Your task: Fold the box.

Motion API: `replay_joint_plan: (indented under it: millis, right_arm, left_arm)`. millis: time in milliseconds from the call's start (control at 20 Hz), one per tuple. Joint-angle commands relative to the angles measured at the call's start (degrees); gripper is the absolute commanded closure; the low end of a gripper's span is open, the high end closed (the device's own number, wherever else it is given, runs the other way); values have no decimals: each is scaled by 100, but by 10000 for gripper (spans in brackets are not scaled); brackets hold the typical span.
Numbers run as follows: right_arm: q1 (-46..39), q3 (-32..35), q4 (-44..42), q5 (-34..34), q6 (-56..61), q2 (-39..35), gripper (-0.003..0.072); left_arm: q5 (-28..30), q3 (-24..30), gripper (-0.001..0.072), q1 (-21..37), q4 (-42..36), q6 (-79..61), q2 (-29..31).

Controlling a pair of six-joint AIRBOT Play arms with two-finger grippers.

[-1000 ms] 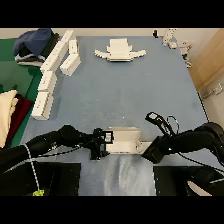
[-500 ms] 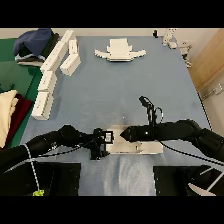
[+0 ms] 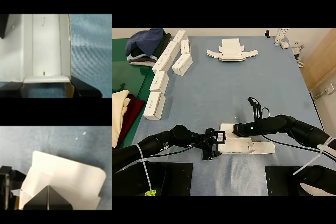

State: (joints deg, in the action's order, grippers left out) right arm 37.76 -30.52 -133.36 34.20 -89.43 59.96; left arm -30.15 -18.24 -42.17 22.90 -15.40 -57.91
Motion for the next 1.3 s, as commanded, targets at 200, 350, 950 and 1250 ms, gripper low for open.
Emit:
replay_joint_plan:
  millis: [200, 350, 950, 1250]
  right_arm:
    - [-13, -4, 24, 81, -275, 339, 687]
    - [-13, -7, 28, 85, -321, 238, 687]
    - [-13, -4, 1659, 2166, -1875, -2293, 685]
    - [-13, 79, 2382, 3383, -2863, -2791, 200]
  left_arm:
    - [0, -4, 248, 0, 0, -2, 2]
    - [2, -4, 247, 0, 0, -2, 2]
    - [2, -4, 248, 0, 0, -2, 2]
    - [2, -4, 248, 0, 0, -2, 2]
